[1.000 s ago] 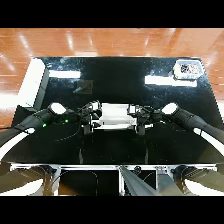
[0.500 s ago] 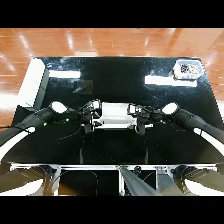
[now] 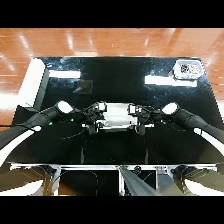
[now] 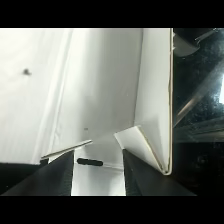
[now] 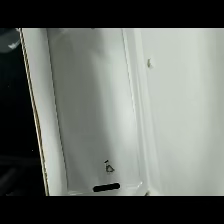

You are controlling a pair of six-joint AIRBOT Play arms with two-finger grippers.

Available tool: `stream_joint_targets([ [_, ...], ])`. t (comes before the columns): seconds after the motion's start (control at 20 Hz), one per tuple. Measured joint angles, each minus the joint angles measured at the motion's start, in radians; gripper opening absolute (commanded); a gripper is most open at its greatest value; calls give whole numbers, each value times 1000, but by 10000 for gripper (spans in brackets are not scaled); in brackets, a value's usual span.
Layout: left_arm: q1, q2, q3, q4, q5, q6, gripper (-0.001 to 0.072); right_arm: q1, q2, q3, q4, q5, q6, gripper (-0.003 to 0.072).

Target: Fold the box and place the chain.

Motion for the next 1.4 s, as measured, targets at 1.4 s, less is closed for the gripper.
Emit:
stream_joint_targets([
  [1.4,-6,-2,2,-4,23,-5,378,0,0,0,3,0,2,481],
])
